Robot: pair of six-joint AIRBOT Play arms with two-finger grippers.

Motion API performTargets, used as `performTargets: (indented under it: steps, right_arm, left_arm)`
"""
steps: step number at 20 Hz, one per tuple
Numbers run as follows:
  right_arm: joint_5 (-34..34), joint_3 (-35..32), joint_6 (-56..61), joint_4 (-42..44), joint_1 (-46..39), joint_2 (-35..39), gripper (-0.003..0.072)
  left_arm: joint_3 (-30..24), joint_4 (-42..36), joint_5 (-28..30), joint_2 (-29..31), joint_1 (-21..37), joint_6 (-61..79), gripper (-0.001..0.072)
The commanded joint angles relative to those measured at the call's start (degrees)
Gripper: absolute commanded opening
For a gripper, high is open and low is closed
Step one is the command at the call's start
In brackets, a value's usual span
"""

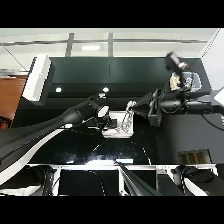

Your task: Fold the box and place the chain.

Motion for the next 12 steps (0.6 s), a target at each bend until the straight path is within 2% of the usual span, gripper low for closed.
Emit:
performTargets:
  steps: [1,5,6,7,8,12]
  right_arm:
    - [-2.19,-4.74,1.07,-1.64,1.51,-3.06,0.0017]
    - [-2.91,-7.85,2.08,-2.29,2.23,-7.17,0.002]
    - [-3.45,-7.82,2.08,-2.38,2.19,-7.28,0.0053]
    - [-4.5,-7.82,2.29,-2.67,2.01,-7.28,0.0261]
    - [-5.25,-7.8,2.6,-3.23,1.66,-7.28,0.0319]
    - [-3.37,-7.06,2.71,-6.54,-4.55,-7.15,0.0318]
  left_arm:
    - [0.04,0.04,0.02,0.0,0.04,0.02,0.0033]
    - [0.04,0.04,0.02,0.0,0.04,0.02,0.0032]
    - [0.04,0.04,0.02,0.0,0.04,0.02,0.0032]
    - [0.04,0.04,0.02,0.0,0.04,0.02,0.0032]
    - [0.04,0.04,0.0,0.0,0.04,0.02,0.0033]
    - [0.04,0.04,0.0,0.0,0.04,0.02,0.0032]
